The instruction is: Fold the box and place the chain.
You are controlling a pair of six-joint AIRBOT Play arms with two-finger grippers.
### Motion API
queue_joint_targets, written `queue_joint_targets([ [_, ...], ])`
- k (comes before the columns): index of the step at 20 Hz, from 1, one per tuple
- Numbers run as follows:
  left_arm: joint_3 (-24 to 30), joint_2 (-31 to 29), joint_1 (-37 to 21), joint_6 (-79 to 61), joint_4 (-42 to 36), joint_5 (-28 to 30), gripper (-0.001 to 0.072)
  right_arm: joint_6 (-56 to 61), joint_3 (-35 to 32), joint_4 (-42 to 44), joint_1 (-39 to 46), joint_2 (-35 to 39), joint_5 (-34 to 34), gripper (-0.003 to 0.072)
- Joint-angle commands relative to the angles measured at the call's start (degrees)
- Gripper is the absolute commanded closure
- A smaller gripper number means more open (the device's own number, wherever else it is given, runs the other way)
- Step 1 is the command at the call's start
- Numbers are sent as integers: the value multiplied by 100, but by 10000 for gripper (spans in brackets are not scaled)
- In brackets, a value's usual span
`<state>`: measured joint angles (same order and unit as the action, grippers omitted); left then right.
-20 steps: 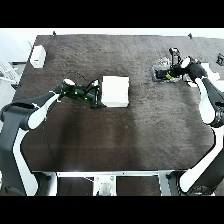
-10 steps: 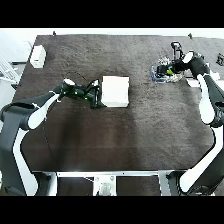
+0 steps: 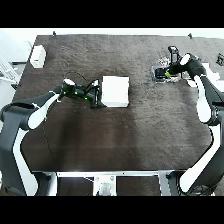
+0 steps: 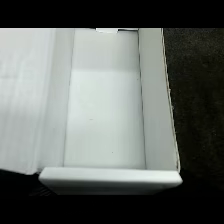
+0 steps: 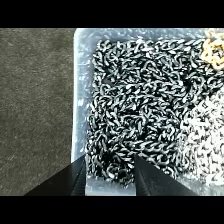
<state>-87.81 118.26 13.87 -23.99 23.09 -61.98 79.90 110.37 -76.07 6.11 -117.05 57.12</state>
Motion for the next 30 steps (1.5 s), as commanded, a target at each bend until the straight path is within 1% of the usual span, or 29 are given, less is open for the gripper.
queue_joint_targets([
  [1,0,-4,0,-2,2,0,476,2,4,0,-2,-103,103,359],
  [3,0,-4,0,-2,2,0,477,2,4,2,-4,-125,109,476],
  [4,0,-4,0,-2,2,0,476,2,4,2,-4,-125,107,486],
  [6,0,-4,0,-2,2,0,476,0,7,0,-4,-125,96,638],
  [7,0,-4,0,-2,2,0,476,2,15,2,-2,-125,96,670],
  [12,0,-4,0,-2,2,0,476,70,219,2,0,-52,149,673],
  [17,0,-4,0,-2,2,0,476,68,260,-22,-2,308,173,673],
  [20,0,-4,0,-2,2,0,476,63,260,-59,-11,640,568,673],
  [23,0,-4,0,-2,2,0,476,59,258,-61,-33,1143,922,673],
  [26,0,-4,0,-2,2,0,476,-76,258,-61,-186,1851,1034,673],
  [30,0,-4,0,-2,2,-2,476,-109,258,-140,-590,2846,1169,673],
])
